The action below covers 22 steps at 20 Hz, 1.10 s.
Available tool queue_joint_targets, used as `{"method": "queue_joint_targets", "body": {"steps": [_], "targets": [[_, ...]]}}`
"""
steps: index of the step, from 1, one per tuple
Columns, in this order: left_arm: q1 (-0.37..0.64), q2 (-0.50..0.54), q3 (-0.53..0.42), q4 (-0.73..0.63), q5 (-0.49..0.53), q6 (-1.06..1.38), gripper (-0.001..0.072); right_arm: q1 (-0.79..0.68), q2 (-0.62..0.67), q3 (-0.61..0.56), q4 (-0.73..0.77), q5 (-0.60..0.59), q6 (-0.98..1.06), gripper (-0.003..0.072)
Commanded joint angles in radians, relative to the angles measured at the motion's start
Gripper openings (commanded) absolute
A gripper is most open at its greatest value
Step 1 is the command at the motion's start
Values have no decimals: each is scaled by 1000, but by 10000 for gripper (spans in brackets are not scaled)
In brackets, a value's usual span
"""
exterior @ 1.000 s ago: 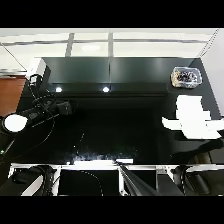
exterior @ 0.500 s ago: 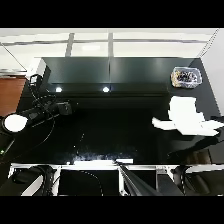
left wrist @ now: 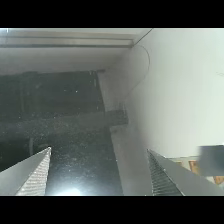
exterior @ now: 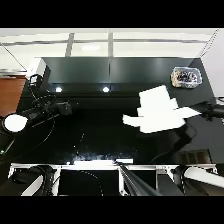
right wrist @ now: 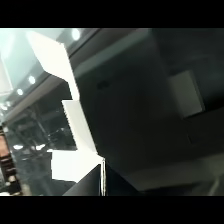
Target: Fold the box and place the chain.
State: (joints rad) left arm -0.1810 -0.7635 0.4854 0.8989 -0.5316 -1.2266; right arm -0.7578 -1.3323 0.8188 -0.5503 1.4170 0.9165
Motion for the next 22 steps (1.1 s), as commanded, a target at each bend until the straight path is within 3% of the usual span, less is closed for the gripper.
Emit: {"method": "queue_joint_targets", "body": {"steps": [1,6,9,12,15,18,22], "targets": [[0,-1,1,1,0,1,705,235,243,-245,133,-237,-2,12],[0,-2,1,-1,-24,0,706,570,479,-449,282,-483,-237,12],[0,-17,1,-7,-52,-11,706,727,505,-478,340,-585,-348,12],[-9,-69,1,-119,-102,-10,706,849,505,-479,365,-687,-360,13],[-12,-186,2,-268,-204,47,706,918,505,-480,367,-715,-359,14],[2,-341,9,-508,-274,262,706,932,505,-480,367,-714,-349,14],[24,-549,117,-558,-395,390,706,932,505,-480,374,-711,-344,15]]}}
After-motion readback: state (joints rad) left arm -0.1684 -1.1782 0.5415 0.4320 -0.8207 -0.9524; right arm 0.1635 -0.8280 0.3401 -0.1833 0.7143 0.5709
